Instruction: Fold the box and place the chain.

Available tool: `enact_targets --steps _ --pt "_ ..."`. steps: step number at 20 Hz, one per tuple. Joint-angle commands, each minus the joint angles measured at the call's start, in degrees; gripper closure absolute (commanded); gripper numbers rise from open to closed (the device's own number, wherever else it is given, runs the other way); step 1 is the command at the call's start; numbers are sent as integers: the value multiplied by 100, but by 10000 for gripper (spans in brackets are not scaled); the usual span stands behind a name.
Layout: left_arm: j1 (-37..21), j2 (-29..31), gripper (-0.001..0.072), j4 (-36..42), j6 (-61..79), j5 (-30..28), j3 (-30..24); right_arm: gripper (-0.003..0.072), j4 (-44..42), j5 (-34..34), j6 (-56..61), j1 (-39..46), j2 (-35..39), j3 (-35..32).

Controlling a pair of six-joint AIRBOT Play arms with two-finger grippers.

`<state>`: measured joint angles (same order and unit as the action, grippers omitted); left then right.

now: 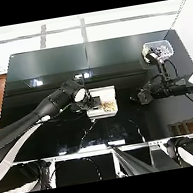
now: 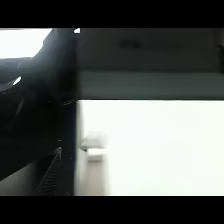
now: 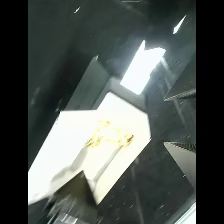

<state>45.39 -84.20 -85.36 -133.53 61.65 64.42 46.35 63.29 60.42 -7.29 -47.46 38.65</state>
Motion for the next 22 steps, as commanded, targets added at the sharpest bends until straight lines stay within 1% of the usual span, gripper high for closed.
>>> enact_targets --steps 1,3,5,6,7,8,9,10,11,12,13,15,16,17,18,19,22 --pt "4 275 171 -107 448 323 195 376 328 188 -2 50 4 -4" --pt "-9 715 174 -586 975 807 173 376 328 184 -4 50 4 -4" --pt "-245 1117 174 -813 1993 1220 114 375 328 170 -4 50 4 -4" --pt "-535 1292 174 -892 2179 1456 44 376 330 157 -4 50 4 -4" --pt "-896 1460 174 -887 2269 1550 -94 375 330 144 -2 50 4 -4" --pt "-1303 1644 174 -837 2315 1523 -315 376 330 142 -2 50 4 -4" --pt "-1768 1838 174 -627 2422 1360 -625 376 328 142 -2 50 4 -4" --pt "-2234 2011 174 -122 2518 1078 -1027 376 326 140 -2 50 4 -4" --pt "-2610 2114 175 608 2938 796 -1429 376 326 138 -2 50 4 -4" --pt "-2911 2138 174 1414 3759 535 -1816 375 326 109 -2 50 4 -4" --pt "-3185 2090 174 2138 4868 356 -2142 376 326 79 -2 50 4 -4" --pt "-3563 1893 177 3053 6391 354 -2435 376 326 46 -2 50 4 -4" --pt "-3611 1786 177 3447 7300 474 -2476 376 326 48 0 50 4 -4" --pt "-3565 1709 175 3624 8286 595 -2476 376 326 50 0 50 4 -4" --pt "-3458 1657 119 3644 9302 573 -2476 376 326 48 0 50 4 -4" --pt "-3333 1628 -11 3639 10109 448 -2476 376 328 48 0 50 4 -4" --pt "-2927 1620 -11 3639 11722 -133 -2476 376 326 52 4 50 4 -4"
